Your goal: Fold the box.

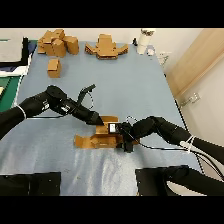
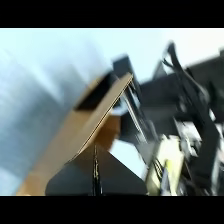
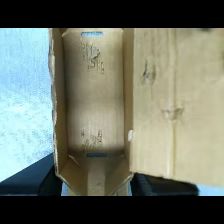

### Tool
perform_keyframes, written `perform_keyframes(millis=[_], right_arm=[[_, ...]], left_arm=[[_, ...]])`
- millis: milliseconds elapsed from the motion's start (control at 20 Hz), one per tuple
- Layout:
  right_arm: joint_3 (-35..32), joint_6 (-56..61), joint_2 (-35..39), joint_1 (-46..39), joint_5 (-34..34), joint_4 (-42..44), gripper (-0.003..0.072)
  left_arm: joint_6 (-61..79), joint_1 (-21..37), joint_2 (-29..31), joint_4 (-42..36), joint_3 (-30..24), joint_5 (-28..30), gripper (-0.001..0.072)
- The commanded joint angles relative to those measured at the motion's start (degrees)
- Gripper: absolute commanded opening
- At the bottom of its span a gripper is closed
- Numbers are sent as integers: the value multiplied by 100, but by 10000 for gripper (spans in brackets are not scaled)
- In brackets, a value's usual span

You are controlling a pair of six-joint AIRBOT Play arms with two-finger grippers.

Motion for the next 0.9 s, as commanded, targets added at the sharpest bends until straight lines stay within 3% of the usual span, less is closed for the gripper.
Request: perform_keyframes(millis=[0,450,850], right_arm=[[4,0,-2,0,0,-2,544],[4,0,-2,0,0,-4,544],[4,0,-2,0,2,-4,544]], left_arm=[[-160,-39,-127,365,90,501,9],[-173,-57,-962,479,90,-129,9],[592,468,-715,317,232,-520,8]])
